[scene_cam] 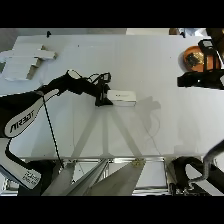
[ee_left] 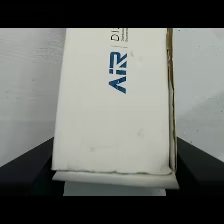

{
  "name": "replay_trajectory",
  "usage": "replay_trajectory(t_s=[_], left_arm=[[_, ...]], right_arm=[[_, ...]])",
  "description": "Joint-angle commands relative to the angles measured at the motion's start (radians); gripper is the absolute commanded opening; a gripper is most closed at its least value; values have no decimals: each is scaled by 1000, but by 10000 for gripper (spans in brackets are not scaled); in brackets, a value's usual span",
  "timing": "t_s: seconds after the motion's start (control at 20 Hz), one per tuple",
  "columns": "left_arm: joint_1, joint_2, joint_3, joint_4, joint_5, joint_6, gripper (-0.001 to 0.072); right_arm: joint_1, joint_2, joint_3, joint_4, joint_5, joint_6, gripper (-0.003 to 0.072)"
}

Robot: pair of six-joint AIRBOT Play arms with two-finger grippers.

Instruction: Fold the box and place the chain.

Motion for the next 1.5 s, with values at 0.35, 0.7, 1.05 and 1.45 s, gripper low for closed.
replay_trajectory(t_s=[0.35,0.7,1.05,1.45], left_arm=[[3,306,1,9,130,-267,476],[24,507,1,165,573,-431,476],[299,537,1,237,586,-734,475],[518,495,-3,598,520,-1262,476]], right_arm=[[0,1,1,0,0,0,11],[0,1,1,0,0,0,11],[0,1,1,0,0,0,11],[0,1,1,0,0,0,11]])
